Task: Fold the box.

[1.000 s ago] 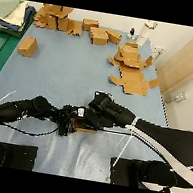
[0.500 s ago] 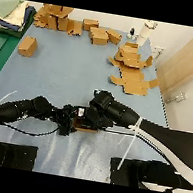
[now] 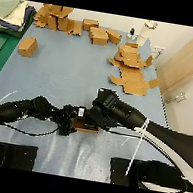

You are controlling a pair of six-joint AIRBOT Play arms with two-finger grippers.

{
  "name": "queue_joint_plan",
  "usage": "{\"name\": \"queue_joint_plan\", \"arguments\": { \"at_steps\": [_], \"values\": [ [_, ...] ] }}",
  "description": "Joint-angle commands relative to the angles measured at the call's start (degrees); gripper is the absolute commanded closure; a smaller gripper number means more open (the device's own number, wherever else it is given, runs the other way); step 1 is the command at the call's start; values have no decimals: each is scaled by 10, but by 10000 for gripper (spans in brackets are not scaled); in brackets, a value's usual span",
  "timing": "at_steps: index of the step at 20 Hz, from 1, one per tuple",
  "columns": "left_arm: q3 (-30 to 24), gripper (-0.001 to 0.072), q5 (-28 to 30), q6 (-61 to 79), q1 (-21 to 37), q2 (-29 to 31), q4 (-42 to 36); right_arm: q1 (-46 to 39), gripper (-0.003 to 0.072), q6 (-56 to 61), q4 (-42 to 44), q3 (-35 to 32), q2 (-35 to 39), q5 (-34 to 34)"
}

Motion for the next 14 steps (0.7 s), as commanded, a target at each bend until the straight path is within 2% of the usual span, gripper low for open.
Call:
{"name": "queue_joint_plan", "arguments": {
  "at_steps": [1,9,14],
  "values": [
    [0,232,0,0,0,0,0,0,377,1,9,0,17,3],
    [0,232,0,0,0,0,0,0,378,11,37,1,115,9],
    [0,232,0,0,0,0,0,-2,378,51,15,1,171,-26]
  ]
}}
